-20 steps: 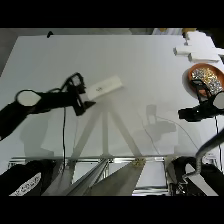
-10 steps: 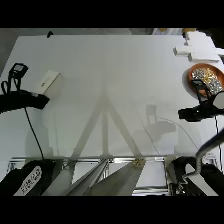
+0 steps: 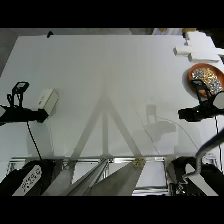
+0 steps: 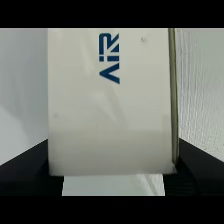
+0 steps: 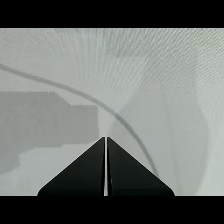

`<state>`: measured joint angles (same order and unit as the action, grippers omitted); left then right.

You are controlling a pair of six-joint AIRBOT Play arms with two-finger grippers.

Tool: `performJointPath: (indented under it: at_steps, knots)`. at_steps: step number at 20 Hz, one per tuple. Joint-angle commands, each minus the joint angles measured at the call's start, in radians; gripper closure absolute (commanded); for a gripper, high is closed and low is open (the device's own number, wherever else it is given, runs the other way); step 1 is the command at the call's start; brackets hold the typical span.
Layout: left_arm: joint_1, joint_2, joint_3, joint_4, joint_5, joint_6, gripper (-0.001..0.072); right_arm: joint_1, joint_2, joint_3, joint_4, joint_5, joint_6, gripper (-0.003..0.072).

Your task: Fold the box and place the chain.

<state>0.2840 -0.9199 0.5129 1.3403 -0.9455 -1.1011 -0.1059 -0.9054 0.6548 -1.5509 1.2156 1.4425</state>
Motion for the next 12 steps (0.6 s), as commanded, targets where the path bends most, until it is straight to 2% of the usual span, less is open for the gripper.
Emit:
performJointPath:
  at_steps: [1, 2, 3, 7, 12]
  knots:
    - [0.003, -0.002, -0.046, 0.007, -0.009, -0.007, 0.0184, 0.000, -0.001, 0.000, 0.000, 0.000, 0.000, 0.0671]
    - [0.002, -0.002, -0.048, 0.007, -0.008, -0.006, 0.0038, 0.000, -0.001, 0.000, 0.000, 0.000, 0.000, 0.0671]
    - [0.002, 0.001, -0.048, 0.006, -0.009, -0.006, 0.0009, 0.000, -0.001, 0.000, 0.000, 0.000, 0.000, 0.0671]
    - [0.001, 0.073, -0.048, 0.013, -0.014, -0.002, 0.0009, 0.000, 0.000, 0.000, 0.000, 0.000, 0.000, 0.0671]
    - [0.001, 0.347, -0.048, 0.020, -0.075, -0.003, 0.0015, 0.000, -0.001, 0.000, 0.000, 0.000, 0.000, 0.0671]
